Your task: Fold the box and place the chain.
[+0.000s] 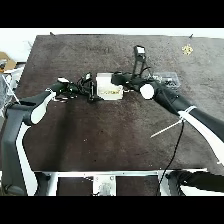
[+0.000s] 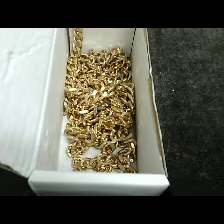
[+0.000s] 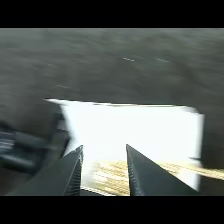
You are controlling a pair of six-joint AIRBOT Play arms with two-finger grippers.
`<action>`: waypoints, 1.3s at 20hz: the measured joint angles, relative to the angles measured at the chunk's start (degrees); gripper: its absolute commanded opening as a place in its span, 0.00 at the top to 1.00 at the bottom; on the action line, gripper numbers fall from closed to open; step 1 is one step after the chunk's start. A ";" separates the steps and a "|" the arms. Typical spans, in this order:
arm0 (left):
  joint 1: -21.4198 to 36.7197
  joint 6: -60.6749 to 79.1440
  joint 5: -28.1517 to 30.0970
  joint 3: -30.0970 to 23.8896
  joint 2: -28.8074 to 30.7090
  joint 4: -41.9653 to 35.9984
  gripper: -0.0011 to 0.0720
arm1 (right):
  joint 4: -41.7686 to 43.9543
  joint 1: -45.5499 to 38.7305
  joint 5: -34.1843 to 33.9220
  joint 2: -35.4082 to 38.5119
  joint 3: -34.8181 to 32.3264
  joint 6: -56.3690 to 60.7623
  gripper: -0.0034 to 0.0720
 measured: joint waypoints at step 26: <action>0.00 0.00 0.00 0.00 0.00 0.00 0.61 | 9.64 -18.64 -11.08 -14.88 -4.44 4.98 0.96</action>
